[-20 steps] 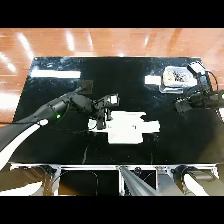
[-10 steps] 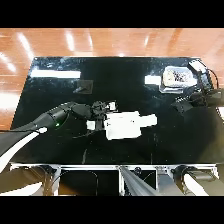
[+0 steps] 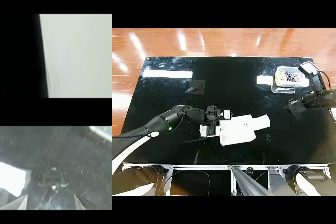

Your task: Fold the box and place the chain.

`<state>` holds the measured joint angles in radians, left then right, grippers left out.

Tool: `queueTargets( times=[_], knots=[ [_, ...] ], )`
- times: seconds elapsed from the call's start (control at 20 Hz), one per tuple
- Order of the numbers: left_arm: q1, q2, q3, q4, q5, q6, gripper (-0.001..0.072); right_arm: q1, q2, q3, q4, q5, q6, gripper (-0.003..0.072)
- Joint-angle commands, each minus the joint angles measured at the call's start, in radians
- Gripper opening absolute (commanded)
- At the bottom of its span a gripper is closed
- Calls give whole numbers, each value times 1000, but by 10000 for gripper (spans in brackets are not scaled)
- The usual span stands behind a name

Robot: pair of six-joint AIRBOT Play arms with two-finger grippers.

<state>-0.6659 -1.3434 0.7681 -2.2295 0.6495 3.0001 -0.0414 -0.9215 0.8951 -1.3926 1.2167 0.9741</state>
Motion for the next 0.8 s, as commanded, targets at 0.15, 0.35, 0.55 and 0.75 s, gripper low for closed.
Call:
queueTargets(
  times=[0.15,0.35,0.55,0.75],
  knots=[
    [-10,54,-39,126,-26,3,18,-27,0,-117,68,126,-193,717],
    [-2,47,-39,127,-24,3,21,1,0,-319,390,24,-582,717],
    [-2,42,-39,128,-31,3,22,126,-10,-481,440,-174,-839,717],
    [-2,42,-39,127,-32,3,22,290,-11,-508,443,-278,-924,717]
  ],
)
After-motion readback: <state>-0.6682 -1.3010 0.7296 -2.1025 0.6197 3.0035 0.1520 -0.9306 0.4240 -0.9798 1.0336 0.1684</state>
